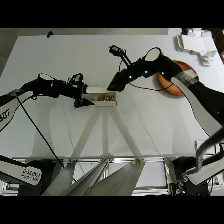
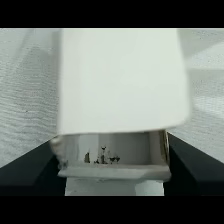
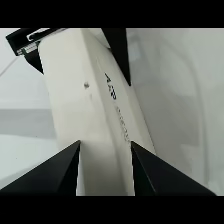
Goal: Fold the box and place the chain.
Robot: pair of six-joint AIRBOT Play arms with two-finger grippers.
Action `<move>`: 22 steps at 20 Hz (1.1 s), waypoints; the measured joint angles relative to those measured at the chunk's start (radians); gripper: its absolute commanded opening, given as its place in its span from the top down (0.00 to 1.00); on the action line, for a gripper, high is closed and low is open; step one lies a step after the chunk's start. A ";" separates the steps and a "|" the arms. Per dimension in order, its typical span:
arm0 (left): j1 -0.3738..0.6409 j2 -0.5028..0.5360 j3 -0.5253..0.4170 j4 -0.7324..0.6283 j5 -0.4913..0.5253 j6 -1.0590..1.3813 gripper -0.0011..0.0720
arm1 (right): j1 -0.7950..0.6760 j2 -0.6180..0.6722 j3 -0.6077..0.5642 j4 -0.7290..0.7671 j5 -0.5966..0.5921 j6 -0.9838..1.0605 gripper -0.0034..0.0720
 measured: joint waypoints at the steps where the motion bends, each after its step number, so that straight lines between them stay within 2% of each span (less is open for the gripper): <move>1: 0.000 0.000 0.000 0.000 0.000 0.000 0.47 | -0.002 -0.010 0.001 0.015 0.013 -0.037 0.48; 5: 0.000 0.000 0.000 0.000 0.000 0.000 0.47 | 0.001 -0.016 -0.004 0.048 0.040 -0.159 0.48; 7: 0.000 0.000 0.000 0.000 0.000 0.000 0.47 | 0.014 0.008 -0.032 0.041 0.013 -0.211 0.48; 12: 0.000 0.000 0.000 0.000 0.000 0.000 0.47 | 0.070 0.131 -0.211 0.008 -0.257 -0.325 0.52; 13: 0.000 0.000 0.000 -0.001 0.000 -0.001 0.47 | 0.084 0.148 -0.242 -0.008 -0.304 -0.340 0.58; 14: 0.000 0.000 0.000 0.000 0.000 -0.001 0.47 | 0.096 0.161 -0.262 -0.020 -0.339 -0.346 0.59; 16: 0.000 0.000 0.000 -0.001 0.000 -0.001 0.47 | 0.118 0.175 -0.289 -0.047 -0.394 -0.359 0.59; 18: 0.000 0.000 0.000 0.000 0.000 -0.001 0.47 | 0.136 0.184 -0.303 -0.061 -0.438 -0.365 0.67; 21: 0.000 0.000 0.000 0.000 0.000 -0.001 0.47 | 0.151 0.189 -0.312 -0.077 -0.464 -0.369 0.69; 22: 0.000 0.000 0.000 0.000 0.000 0.000 0.47 | 0.153 0.190 -0.314 -0.079 -0.464 -0.370 0.75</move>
